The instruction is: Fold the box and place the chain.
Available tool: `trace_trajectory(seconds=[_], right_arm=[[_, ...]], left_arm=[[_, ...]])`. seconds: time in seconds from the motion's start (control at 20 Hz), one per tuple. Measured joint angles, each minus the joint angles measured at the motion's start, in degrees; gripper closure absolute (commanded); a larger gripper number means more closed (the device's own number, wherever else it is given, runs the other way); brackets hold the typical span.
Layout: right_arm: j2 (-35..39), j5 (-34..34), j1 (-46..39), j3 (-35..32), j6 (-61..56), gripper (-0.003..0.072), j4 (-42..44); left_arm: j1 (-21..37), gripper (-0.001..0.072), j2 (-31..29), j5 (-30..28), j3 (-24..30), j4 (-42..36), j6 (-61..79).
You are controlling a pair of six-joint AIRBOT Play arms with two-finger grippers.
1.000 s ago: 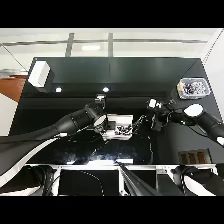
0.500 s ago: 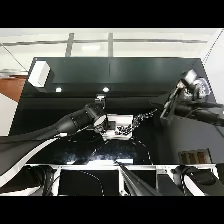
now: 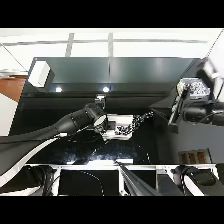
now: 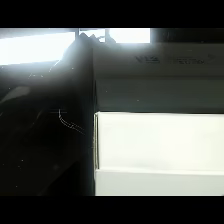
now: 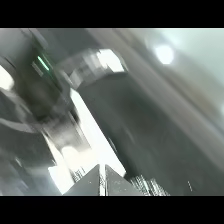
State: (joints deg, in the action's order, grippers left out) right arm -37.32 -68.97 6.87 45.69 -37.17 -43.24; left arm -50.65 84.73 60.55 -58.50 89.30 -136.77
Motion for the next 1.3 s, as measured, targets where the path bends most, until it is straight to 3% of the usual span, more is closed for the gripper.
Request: trace_trajectory(seconds=[0.1,0.15,0.35,0.55,0.95,1.05,1.1,1.25,1.3], right_arm=[[-1.0,3.4,0.0,-4.5,-0.4,0.0096,-3.3],[-1.7,6.2,0.1,-7.2,-0.4,-0.0024,-4.3],[-6.9,18.8,2.3,-15.2,7.8,-0.002,-6.6],[-15.7,31.0,6.3,-16.9,22.4,-0.0019,-7.2],[-30.2,35.2,8.0,-14.8,34.6,-0.0017,-5.6],[-31.6,35.6,8.0,-14.6,36.2,0.0172,-3.2],[-32.1,35.7,8.0,-14.6,36.8,0.0208,-2.3],[-32.8,36.5,8.1,-14.6,37.9,0.0225,-0.5],[-32.9,36.5,8.1,-14.6,38.1,0.0492,-0.2]], left_arm=[[0.0,0.0673,0.0,0.0,0.0,0.0,0.0],[0.0,0.0673,0.0,0.0,0.0,0.0,0.0],[0.0,0.0672,0.0,0.0,0.0,0.0,0.0],[0.0,0.0672,0.0,0.0,0.0,0.0,0.0],[0.0,0.0672,0.0,0.0,0.0,0.3,0.0],[0.0,0.0673,0.0,0.0,0.0,0.4,0.0],[0.0,0.0673,0.0,0.0,0.0,0.4,0.0],[0.1,0.0672,0.0,0.0,0.0,0.4,0.0],[0.0,0.0673,0.0,0.0,0.0,0.4,0.0]])
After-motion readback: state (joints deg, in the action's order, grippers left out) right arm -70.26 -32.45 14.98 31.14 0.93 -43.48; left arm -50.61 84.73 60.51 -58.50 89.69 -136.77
